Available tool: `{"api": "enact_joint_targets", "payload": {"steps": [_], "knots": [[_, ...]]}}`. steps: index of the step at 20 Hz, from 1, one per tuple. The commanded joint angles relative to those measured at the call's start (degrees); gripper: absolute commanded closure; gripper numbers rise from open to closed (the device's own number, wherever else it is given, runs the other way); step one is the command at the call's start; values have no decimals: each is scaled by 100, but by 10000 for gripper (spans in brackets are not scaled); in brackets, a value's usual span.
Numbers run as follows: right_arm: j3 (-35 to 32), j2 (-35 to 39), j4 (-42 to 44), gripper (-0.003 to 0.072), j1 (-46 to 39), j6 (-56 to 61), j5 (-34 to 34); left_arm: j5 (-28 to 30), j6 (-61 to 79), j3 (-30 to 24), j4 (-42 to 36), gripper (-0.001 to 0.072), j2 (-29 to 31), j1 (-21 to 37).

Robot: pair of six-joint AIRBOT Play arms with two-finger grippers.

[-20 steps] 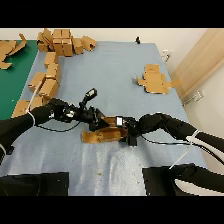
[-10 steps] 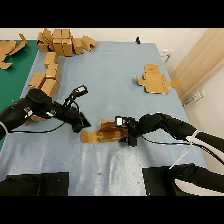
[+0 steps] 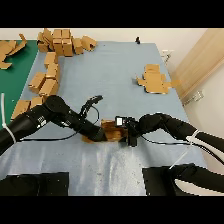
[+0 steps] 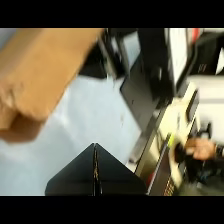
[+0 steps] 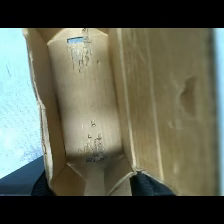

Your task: Fold the box.

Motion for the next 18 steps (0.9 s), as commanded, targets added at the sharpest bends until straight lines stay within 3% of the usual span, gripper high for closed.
{"api": "enact_joint_targets", "payload": {"steps": [1,6,12,15,18], "knots": [[-2,-4,2,130,-2,0,2,1198,-162,57,-802,699,-245,15],[-2,-4,2,130,-4,0,0,2000,-17,179,-831,700,-850,452],[-2,-4,2,130,-4,0,-4,1998,-337,542,-271,701,-1665,195],[-2,-4,2,130,-4,0,-2,1941,-1060,577,511,701,-1735,195],[-2,-4,2,130,-4,0,-2,1878,-1176,623,616,700,-1735,195]]}}
